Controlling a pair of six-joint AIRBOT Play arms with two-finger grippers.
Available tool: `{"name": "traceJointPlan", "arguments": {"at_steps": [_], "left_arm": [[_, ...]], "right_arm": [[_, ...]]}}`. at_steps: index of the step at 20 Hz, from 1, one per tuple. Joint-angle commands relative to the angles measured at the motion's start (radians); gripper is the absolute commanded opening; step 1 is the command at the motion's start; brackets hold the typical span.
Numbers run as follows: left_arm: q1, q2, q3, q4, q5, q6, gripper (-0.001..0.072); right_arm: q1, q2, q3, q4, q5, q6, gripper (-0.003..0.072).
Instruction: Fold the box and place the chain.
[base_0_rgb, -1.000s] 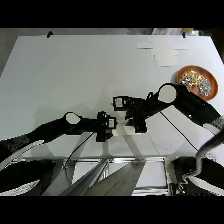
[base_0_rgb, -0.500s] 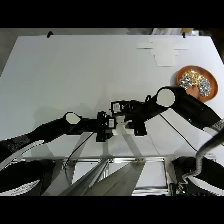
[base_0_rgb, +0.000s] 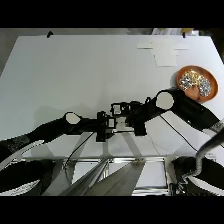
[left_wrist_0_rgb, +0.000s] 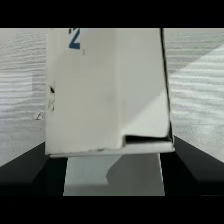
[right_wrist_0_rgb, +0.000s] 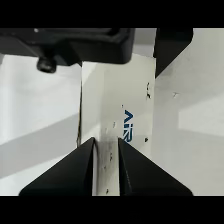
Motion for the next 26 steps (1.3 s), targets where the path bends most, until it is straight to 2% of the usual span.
{"name": "traceJointPlan", "arguments": {"at_steps": [1,15,18,20,26], "left_arm": [[-0.001,0.000,0.000,0.002,0.000,0.002,0.0151],[0.000,0.000,0.000,0.002,0.000,0.002,0.0151],[-0.001,0.000,0.000,0.002,0.000,0.002,0.0151],[0.000,0.000,0.001,0.002,0.000,0.002,0.0151],[-0.001,0.000,0.000,0.002,0.000,0.002,0.0151]], "right_arm": [[0.001,0.002,-0.002,-0.005,-0.013,0.001,0.0111],[0.001,0.002,-0.068,0.037,-0.067,0.000,0.0113],[0.001,0.002,-0.071,0.056,-0.058,0.000,0.0134],[0.001,0.002,-0.071,0.093,-0.058,0.000,0.0196],[0.000,0.027,-0.071,0.113,-0.036,-0.001,0.0198]]}}
